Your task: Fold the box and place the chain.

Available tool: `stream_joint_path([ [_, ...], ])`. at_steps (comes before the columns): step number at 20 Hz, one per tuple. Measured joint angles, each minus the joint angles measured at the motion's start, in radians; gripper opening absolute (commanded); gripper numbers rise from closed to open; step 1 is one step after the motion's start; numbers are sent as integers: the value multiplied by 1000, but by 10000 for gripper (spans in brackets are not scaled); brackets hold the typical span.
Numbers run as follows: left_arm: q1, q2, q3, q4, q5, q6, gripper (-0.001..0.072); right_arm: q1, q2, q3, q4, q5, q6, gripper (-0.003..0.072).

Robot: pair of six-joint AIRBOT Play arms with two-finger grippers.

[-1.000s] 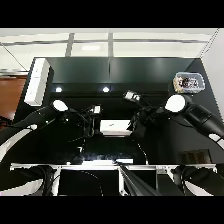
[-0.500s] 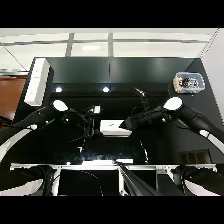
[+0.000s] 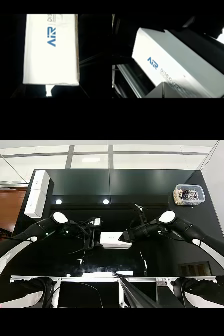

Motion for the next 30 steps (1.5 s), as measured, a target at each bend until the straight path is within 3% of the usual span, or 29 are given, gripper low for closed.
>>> stream_joint_path([
  [4,0,0,0,0,0,0,616,1,-3,1,-7,-8,2,17],
  [6,0,1,1,-2,-3,-3,720,-8,0,14,-21,7,3,16],
  [8,5,15,0,3,-6,-4,720,-43,26,43,-40,59,3,17],
  [15,72,157,13,79,-44,-125,720,-381,259,108,-171,269,38,17],
  [19,6,191,72,101,-85,-239,720,-512,306,111,-217,301,52,17],
  [22,-92,142,158,121,-52,-328,720,-544,317,112,-230,304,55,17],
  [25,-161,31,261,166,-33,-393,720,-557,320,112,-237,303,56,17],
  [30,-199,-97,364,208,-65,-474,720,-563,322,112,-245,300,57,17],
])
